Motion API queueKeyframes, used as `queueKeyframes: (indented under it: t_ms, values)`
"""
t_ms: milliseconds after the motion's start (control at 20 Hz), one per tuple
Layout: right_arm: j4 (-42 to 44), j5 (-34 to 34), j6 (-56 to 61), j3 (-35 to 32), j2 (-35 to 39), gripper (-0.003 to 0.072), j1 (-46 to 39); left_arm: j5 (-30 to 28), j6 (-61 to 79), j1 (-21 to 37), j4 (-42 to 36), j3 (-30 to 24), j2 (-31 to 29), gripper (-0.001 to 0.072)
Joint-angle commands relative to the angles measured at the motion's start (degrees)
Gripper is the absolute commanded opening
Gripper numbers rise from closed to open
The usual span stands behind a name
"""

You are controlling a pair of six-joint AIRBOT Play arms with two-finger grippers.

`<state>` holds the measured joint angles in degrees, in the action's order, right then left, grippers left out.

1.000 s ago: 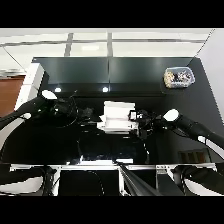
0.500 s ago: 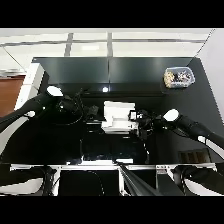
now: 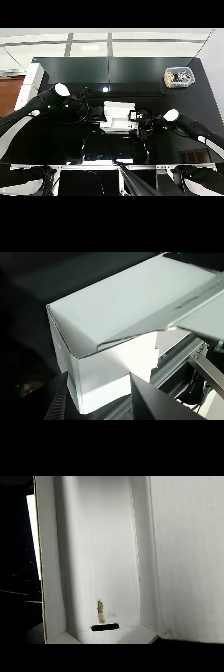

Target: Fold the box and place the chain.

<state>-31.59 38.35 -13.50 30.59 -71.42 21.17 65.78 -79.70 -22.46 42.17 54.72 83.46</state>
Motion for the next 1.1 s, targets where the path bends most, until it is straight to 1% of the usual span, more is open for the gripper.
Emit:
queueKeyframes:
  t_ms: [0, 100, 300, 350, 400, 550, 650, 750, 850, 1000, 1050]
  values:
    - [0.0, 0.0, 0.0, 0.0, 0.0, 0.0223, 0.0, -4.2, -4.3, -2.6, 1.9, 1.4, 0.0, 0.0454]
    - [0.0, 0.0, 0.0, 0.0, 0.0, 0.0223, 0.0, -5.4, -7.4, -4.2, 4.5, 2.1, 0.0, 0.0451]
    - [0.0, 0.0, 0.0, 0.0, 0.0, 0.0223, 0.0, -5.7, -15.2, -7.5, 12.7, 3.1, 0.0, 0.045]
    - [0.0, 0.0, 0.0, 0.0, 0.0, 0.0223, 0.0, -5.9, -16.7, -8.6, 14.6, 3.1, 0.0, 0.0439]
    - [0.0, 0.0, 0.0, 0.0, 0.0, 0.0223, 0.0, -6.2, -18.2, -9.6, 16.4, 3.1, 0.0, 0.0408]
    - [0.0, 0.0, 0.0, 0.0, 0.0, 0.0223, 0.0, -8.5, -24.4, -12.9, 22.7, 3.1, 0.0, 0.0402]
    - [0.0, 0.0, 0.0, 0.0, 0.0, 0.0223, 0.0, -8.8, -29.9, -14.6, 28.4, 3.1, 0.0, 0.0402]
    - [0.0, 0.0, 0.0, 0.0, 0.0, 0.0223, 0.0, -8.0, -34.9, -16.0, 33.0, 3.2, 0.0, 0.0402]
    - [0.0, 0.0, 0.0, 0.0, 0.0, 0.0223, 0.0, -6.8, -39.0, -17.1, 35.2, 4.1, 0.2, 0.0403]
    - [0.0, 0.0, 0.0, 0.0, 0.0, 0.0223, 0.0, -2.0, -40.8, -19.3, 38.5, 8.5, 3.0, 0.0402]
    - [0.0, 0.0, 0.0, 0.0, 0.0, 0.0224, 0.0, -1.3, -41.3, -20.0, 38.1, 9.9, 4.1, 0.0402]
